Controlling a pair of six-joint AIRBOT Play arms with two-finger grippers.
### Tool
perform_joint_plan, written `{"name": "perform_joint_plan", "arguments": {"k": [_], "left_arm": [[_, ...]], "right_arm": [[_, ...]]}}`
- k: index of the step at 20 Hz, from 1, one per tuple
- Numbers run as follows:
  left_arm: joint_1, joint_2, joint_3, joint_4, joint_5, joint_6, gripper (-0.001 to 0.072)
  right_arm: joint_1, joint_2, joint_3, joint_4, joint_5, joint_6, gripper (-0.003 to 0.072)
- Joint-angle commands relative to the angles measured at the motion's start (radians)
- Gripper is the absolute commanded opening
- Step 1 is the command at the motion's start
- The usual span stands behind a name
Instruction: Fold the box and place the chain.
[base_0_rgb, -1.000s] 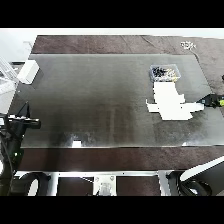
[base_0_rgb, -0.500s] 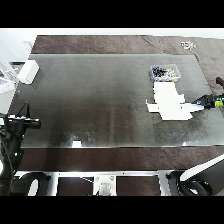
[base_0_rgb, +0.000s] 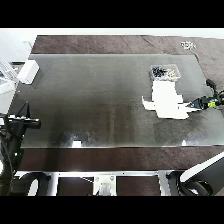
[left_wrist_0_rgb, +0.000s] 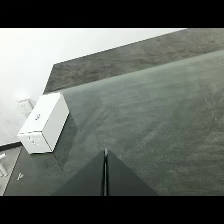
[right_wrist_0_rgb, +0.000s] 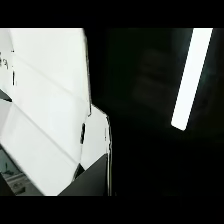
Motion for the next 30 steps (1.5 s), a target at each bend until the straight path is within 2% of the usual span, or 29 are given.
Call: {"name": "perform_joint_plan", "arguments": {"k": [1,7,12,14,18,20,22,26,28,30], "left_arm": [[0.001,0.001,0.000,0.000,0.000,0.000,0.0021],[0.000,0.001,0.000,0.000,0.000,0.000,0.0021],[0.001,0.001,0.000,0.000,0.000,0.000,0.0022],[0.001,0.001,0.000,0.000,0.000,0.000,0.0021],[0.001,0.001,0.000,0.000,0.000,0.000,0.0021],[0.001,0.001,0.000,0.000,0.000,0.000,0.0022],[0.001,0.001,0.001,0.000,-0.007,0.000,0.0022],[0.001,0.001,0.002,0.000,-0.007,0.000,0.0022],[0.000,0.001,0.002,-0.001,-0.010,-0.001,0.0021],[0.001,0.001,0.002,-0.002,-0.067,-0.001,0.0021]], "right_arm": [[0.027,0.023,-0.001,0.072,0.032,-0.013,0.0000],[0.164,0.213,-0.085,0.107,0.032,0.072,-0.0001],[0.307,0.315,-0.177,0.309,0.025,0.102,-0.0001],[0.384,0.316,-0.177,0.310,-0.055,0.119,-0.0001],[0.545,0.315,-0.187,0.309,-0.322,0.180,-0.0002],[0.612,0.316,-0.223,0.309,-0.400,0.206,-0.0003],[0.658,0.343,-0.313,0.310,-0.455,0.196,-0.0003],[0.692,0.492,-0.620,0.357,-0.664,0.130,-0.0004],[0.714,0.501,-0.678,0.383,-0.740,0.111,-0.0004],[0.753,0.489,-0.684,0.379,-0.791,0.093,-0.0004]]}}
